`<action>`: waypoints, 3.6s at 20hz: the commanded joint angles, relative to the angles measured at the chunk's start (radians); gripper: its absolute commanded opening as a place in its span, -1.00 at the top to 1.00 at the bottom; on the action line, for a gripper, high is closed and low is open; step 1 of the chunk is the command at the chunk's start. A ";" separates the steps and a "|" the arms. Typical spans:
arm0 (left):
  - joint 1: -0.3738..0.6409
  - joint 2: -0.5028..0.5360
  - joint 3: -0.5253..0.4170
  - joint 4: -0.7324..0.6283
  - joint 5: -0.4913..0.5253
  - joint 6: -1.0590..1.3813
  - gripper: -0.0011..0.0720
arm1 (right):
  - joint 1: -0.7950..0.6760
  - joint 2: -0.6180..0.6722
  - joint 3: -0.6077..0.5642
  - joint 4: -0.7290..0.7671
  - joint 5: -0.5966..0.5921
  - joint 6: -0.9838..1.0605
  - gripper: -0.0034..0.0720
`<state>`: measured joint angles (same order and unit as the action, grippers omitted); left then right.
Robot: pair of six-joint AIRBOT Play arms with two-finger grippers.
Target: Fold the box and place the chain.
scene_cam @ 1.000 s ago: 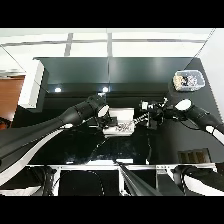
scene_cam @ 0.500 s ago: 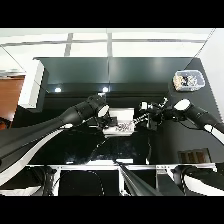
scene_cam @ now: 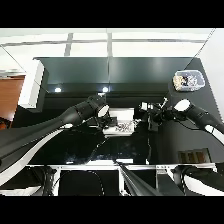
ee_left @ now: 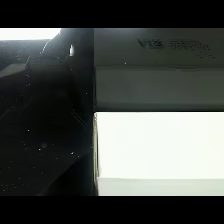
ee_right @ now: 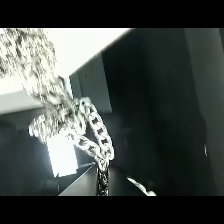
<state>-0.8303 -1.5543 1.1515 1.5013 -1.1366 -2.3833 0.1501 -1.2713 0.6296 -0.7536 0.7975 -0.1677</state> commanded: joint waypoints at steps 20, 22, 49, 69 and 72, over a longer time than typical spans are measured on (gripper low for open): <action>0.001 0.000 0.000 -0.003 -0.001 0.000 0.89 | 0.013 0.696 0.110 0.585 0.110 0.805 0.87; 0.001 0.000 0.000 -0.003 -0.001 0.000 0.89 | 0.025 0.691 0.110 0.599 0.101 0.805 0.87; 0.001 0.000 0.000 -0.002 -0.001 0.000 0.89 | 0.003 0.365 0.045 0.002 0.278 1.065 0.07; 0.163 0.400 -0.077 0.153 -0.230 0.393 -0.48 | -0.142 0.365 0.045 -0.043 0.372 1.054 0.09; 0.369 0.507 -0.278 -0.057 -0.058 0.585 -0.48 | -0.142 0.365 0.045 -0.043 0.360 1.056 0.09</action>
<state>-0.6140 -1.1519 1.0225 1.5986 -1.3170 -1.9892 0.0082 -0.9070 0.6746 -0.7929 1.1690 0.8864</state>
